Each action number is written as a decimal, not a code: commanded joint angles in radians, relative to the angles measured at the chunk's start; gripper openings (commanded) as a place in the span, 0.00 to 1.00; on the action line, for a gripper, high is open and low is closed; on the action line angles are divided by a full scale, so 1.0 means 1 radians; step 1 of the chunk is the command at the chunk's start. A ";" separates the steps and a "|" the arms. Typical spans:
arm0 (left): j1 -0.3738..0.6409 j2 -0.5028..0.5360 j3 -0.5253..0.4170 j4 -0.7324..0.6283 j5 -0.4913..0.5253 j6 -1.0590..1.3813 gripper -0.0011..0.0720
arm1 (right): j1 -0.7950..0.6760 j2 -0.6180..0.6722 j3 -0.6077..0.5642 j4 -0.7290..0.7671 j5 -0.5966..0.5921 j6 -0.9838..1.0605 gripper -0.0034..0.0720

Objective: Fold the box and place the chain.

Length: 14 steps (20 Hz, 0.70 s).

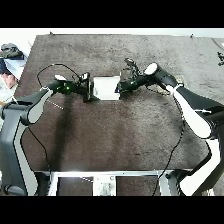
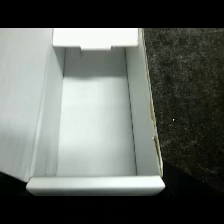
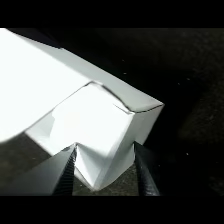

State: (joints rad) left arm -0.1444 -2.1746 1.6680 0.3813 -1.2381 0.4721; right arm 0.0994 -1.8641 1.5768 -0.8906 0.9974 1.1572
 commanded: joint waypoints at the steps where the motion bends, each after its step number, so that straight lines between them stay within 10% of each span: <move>1: 0.000 -0.001 0.000 0.000 0.000 0.000 0.59 | 0.034 -0.002 0.002 -0.134 -0.064 0.120 0.59; 14: 0.000 -0.001 0.000 0.000 0.000 0.000 0.59 | 0.148 -0.197 0.410 -0.578 0.299 0.477 0.59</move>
State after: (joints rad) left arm -0.1444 -2.1746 1.6680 0.3813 -1.2381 0.4721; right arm 0.2211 -2.0117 1.8919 -1.3510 1.1713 1.5558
